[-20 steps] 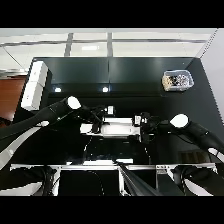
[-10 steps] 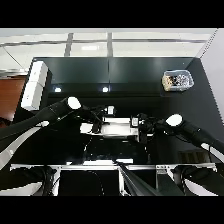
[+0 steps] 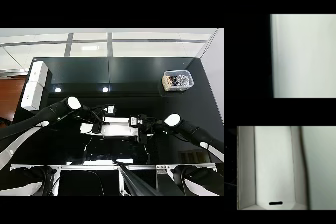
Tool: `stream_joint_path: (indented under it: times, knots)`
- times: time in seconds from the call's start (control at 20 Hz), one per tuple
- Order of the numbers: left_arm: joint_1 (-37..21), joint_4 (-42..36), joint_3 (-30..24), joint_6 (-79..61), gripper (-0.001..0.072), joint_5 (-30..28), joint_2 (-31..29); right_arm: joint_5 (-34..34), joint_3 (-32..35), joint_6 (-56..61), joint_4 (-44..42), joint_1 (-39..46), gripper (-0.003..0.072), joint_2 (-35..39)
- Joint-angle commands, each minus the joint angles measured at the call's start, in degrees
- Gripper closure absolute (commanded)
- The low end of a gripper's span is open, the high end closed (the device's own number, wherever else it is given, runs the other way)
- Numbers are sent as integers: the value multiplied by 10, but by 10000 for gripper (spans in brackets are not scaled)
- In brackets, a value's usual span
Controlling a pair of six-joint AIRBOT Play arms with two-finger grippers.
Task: Fold the box and place the chain.
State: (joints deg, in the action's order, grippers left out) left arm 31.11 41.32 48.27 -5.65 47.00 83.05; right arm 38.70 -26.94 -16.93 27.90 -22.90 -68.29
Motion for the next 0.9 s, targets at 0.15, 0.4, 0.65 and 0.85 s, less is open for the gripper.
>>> stream_joint_path:
  times: [0.15,0.4,0.65,0.85]
  knots:
    - [0,0,0,0,684,-1,0,-4,-1,12,27,-15,-22,-2]
    - [0,0,0,0,684,-1,0,-4,-1,13,26,-15,-17,-2]
    - [-2,7,0,17,416,33,-12,-3,-1,13,27,-15,235,-2]
    - [-8,141,0,240,125,47,-97,-4,-1,13,27,-15,235,-2]
